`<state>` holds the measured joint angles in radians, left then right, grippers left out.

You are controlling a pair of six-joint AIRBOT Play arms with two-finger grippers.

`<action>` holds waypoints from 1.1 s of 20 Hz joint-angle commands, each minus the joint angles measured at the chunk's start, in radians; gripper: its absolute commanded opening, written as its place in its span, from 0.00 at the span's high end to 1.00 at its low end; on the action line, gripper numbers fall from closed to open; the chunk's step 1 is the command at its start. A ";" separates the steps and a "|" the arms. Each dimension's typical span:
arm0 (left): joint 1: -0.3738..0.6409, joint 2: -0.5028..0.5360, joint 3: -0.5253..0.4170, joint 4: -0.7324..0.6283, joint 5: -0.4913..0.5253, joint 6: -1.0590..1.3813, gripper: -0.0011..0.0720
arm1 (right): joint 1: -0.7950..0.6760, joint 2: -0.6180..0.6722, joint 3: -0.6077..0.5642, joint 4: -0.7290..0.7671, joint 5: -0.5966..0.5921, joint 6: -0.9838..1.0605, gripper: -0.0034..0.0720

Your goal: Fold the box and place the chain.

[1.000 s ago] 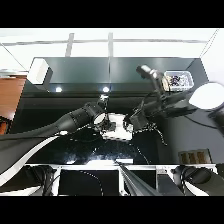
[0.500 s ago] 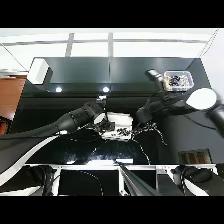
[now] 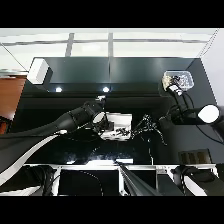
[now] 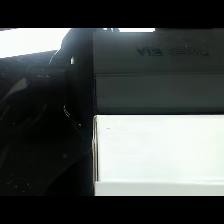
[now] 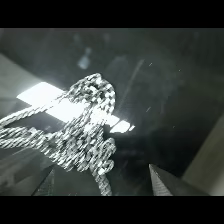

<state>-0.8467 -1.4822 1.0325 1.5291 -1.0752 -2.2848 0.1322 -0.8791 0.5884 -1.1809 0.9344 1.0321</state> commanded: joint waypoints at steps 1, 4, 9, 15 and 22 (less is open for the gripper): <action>0.001 0.000 0.000 -0.001 0.001 -0.001 0.95 | 0.058 -0.012 -0.055 -0.036 -0.068 -0.211 0.00; 0.001 0.000 0.000 -0.026 0.002 -0.001 0.95 | 0.108 -0.035 -0.064 -0.061 -0.156 -0.288 0.00; 0.001 0.000 0.000 -0.022 0.020 -0.001 0.95 | 0.115 -0.142 -0.067 0.002 -0.192 -0.525 0.00; 0.001 0.000 0.000 -0.023 0.024 -0.001 0.94 | 0.114 -0.205 -0.067 0.069 -0.169 -0.636 0.00; 0.001 0.000 0.000 -0.023 0.025 -0.001 0.95 | 0.114 -0.207 -0.067 0.105 -0.164 -0.634 0.27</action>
<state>-0.8467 -1.4822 1.0325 1.5059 -1.0508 -2.2860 0.2459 -1.0828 0.5217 -1.0985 0.7681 0.4068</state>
